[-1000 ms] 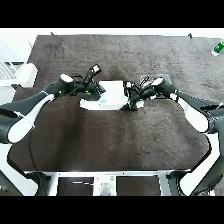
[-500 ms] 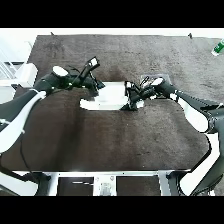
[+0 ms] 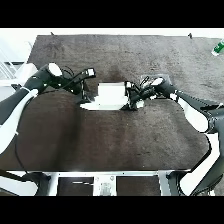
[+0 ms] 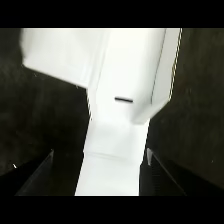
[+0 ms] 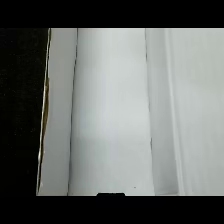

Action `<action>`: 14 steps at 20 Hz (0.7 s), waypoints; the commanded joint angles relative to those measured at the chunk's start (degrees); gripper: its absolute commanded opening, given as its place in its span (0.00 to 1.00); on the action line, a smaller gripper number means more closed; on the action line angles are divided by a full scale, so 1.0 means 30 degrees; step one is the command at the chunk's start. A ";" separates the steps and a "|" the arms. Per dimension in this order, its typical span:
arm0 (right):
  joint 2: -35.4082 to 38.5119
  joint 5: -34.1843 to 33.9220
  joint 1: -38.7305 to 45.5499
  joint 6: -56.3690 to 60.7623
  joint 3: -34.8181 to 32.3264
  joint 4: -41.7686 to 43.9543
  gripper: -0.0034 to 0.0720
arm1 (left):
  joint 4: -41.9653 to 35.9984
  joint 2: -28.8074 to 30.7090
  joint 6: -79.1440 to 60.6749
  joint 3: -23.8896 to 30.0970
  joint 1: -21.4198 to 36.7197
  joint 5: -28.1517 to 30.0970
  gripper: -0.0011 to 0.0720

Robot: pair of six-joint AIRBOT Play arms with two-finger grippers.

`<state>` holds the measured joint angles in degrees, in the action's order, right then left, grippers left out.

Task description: Fold the box and place the chain.

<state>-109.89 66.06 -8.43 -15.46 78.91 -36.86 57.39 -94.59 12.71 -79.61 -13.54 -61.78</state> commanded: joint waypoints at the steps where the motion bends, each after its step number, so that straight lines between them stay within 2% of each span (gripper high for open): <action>1: -0.0007 0.0007 -0.0007 0.0007 0.0000 0.0007 0.84 | 0.2259 -0.0889 0.0211 -0.0459 -0.0357 -0.0095 0.91; 4: -0.0007 0.0007 -0.0007 0.0007 0.0000 0.0007 0.84 | 0.2142 -0.1727 -0.0423 -0.1472 -0.0357 -0.0182 0.91; 7: -0.0007 0.0007 -0.0007 0.0015 0.0000 0.0015 0.84 | 0.0299 -0.2514 -0.2273 -0.2557 -0.0357 -0.1275 0.91; 12: -0.0007 0.0007 -0.0007 0.0007 0.0000 0.0007 0.84 | -0.0444 -0.3104 -0.2776 -0.2703 -0.0357 -0.2790 0.91; 14: -0.0007 0.0007 -0.0007 0.0007 0.0000 0.0007 0.84 | -0.0495 -0.3140 -0.3162 -0.2703 -0.0481 -0.2754 0.91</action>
<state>-109.89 66.08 -8.43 -15.44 78.91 -36.86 56.99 -103.35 5.06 -87.37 -14.66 -68.36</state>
